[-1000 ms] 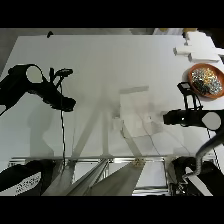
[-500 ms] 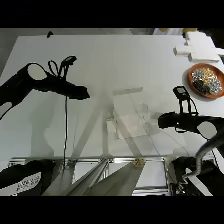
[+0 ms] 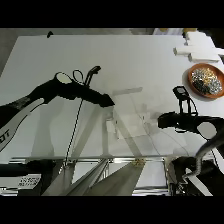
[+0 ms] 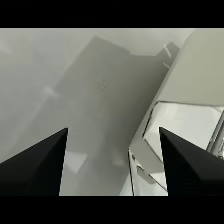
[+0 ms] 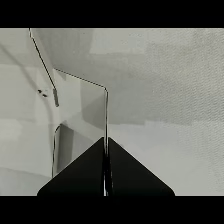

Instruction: Fold the box and place the chain.

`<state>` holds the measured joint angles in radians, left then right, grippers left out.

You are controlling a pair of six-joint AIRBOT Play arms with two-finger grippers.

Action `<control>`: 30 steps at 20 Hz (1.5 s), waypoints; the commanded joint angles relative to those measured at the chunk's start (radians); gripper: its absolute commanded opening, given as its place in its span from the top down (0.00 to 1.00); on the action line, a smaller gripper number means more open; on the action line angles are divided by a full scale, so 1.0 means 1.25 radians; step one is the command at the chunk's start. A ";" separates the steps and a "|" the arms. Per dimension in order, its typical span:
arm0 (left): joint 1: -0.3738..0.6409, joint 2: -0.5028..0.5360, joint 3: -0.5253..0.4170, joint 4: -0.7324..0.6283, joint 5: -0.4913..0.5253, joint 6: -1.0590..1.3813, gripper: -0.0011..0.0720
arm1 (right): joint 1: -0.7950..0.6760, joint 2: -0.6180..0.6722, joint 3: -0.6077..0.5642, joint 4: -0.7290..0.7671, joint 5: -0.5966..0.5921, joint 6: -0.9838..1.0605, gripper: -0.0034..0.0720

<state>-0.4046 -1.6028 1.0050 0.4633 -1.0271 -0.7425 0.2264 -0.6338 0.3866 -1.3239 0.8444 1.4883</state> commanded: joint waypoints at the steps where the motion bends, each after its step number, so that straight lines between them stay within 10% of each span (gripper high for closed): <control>1: -0.040 -0.045 0.001 -0.089 -0.004 0.131 0.12 | 0.001 0.001 0.000 0.000 0.000 0.000 0.94; 6: -0.063 -0.051 0.001 -0.119 0.000 0.182 0.14 | 0.001 0.001 0.000 0.000 0.000 0.000 0.94; 14: -0.081 -0.048 0.001 -0.080 0.012 0.316 0.97 | 0.001 0.001 0.000 0.001 0.005 0.000 0.94; 18: -0.082 -0.025 0.001 -0.070 0.011 0.417 0.98 | 0.001 0.001 0.008 0.044 0.000 -0.006 0.89; 23: -0.085 0.063 0.001 0.003 -0.023 0.555 0.98 | 0.001 0.002 0.091 0.078 0.051 -0.022 0.53; 30: -0.110 0.190 0.000 0.227 -0.084 0.405 0.99 | 0.001 0.027 0.188 0.080 0.118 -0.025 0.52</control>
<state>-0.5285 -1.4124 1.0054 0.6342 -1.1091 -0.1474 0.2268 -0.6186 0.5907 -1.2293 0.9634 1.4593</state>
